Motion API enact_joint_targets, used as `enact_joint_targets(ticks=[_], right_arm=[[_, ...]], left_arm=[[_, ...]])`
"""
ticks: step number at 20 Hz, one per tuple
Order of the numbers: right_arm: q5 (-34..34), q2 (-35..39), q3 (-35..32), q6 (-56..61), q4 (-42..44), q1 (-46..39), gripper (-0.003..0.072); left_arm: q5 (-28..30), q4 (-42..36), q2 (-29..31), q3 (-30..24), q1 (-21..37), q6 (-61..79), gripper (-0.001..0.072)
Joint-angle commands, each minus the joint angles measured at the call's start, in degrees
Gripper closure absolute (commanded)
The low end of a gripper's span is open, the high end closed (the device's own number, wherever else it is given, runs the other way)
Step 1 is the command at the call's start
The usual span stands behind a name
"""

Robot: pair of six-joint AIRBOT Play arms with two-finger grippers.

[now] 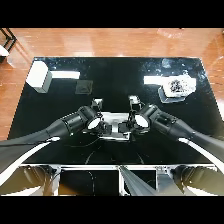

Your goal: Fold the box and place the chain.

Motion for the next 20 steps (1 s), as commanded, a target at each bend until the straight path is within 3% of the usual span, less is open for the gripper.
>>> enact_joint_targets(ticks=[1, 6, 10, 13, 14, 20], right_arm=[[2.4, 6.6, 0.0, -5.8, -0.5, 0.0, 0.0207], [8.3, 21.0, 0.0, -9.8, -7.2, -0.5, 0.0206], [13.3, 25.7, 0.0, -13.0, -17.3, -8.3, 0.0206], [8.8, 25.6, -0.5, -16.3, -17.7, -20.5, 0.0184], [7.0, 25.4, -0.7, -16.8, -17.6, -24.4, -0.0007], [-3.6, 16.9, 0.4, -19.3, -15.3, -40.8, -0.0023]], left_arm=[[-0.1, -0.2, 0.0, 0.0, 0.0, -0.1, 0.0691], [-0.1, -0.2, 0.0, 0.0, 0.0, -0.1, 0.0691], [-0.4, 2.2, 0.0, 0.0, 0.4, -1.4, 0.0692], [0.3, 2.2, 0.0, 0.0, 1.1, -1.4, 0.0692], [1.0, 2.1, 0.0, 0.0, 1.2, -1.4, 0.0692], [1.4, 2.1, 0.0, 0.0, 1.3, -1.0, 0.0691]])
